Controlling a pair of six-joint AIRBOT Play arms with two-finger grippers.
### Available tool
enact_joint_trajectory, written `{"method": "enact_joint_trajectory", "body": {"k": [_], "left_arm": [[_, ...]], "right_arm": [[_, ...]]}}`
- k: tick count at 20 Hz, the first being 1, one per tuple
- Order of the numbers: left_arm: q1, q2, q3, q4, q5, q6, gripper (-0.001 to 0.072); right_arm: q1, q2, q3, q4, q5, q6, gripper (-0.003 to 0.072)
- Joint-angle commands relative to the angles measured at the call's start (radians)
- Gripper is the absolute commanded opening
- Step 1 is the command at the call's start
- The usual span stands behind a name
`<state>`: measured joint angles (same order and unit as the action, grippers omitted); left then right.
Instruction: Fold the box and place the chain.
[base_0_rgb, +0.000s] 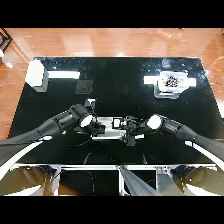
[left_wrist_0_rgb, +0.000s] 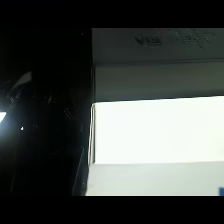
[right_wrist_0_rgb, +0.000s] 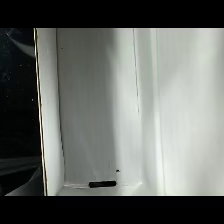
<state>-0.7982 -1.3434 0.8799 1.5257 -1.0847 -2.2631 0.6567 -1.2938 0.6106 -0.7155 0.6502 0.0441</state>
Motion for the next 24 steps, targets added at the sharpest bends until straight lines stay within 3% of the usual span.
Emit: {"method": "enact_joint_trajectory", "body": {"k": [1,4,6,8,21,22,24], "left_arm": [[0.001,-0.006,0.000,0.000,0.002,0.000,0.0307],[0.001,-0.006,0.000,-0.001,-0.002,0.000,0.0287],[0.001,-0.006,0.000,-0.010,-0.001,0.015,0.0077],[0.001,-0.006,0.000,-0.008,0.002,0.015,0.0024],[0.001,-0.006,0.000,-0.012,0.006,0.015,0.0023],[0.001,-0.006,0.001,-0.012,0.006,0.015,0.0023],[0.001,-0.004,0.002,-0.012,0.005,0.015,0.0023]], "right_arm": [[0.000,0.000,0.000,0.000,0.000,0.000,0.0478],[0.000,0.000,0.000,0.000,0.000,0.000,0.0478],[0.000,0.000,0.000,0.000,0.000,0.000,0.0478],[0.000,0.000,0.000,0.000,0.000,0.000,0.0478],[0.000,0.001,0.000,0.001,0.005,0.013,0.0489],[0.000,0.002,0.000,0.000,0.004,0.043,0.0681],[0.000,0.017,0.000,-0.053,0.019,0.072,0.0709]]}}
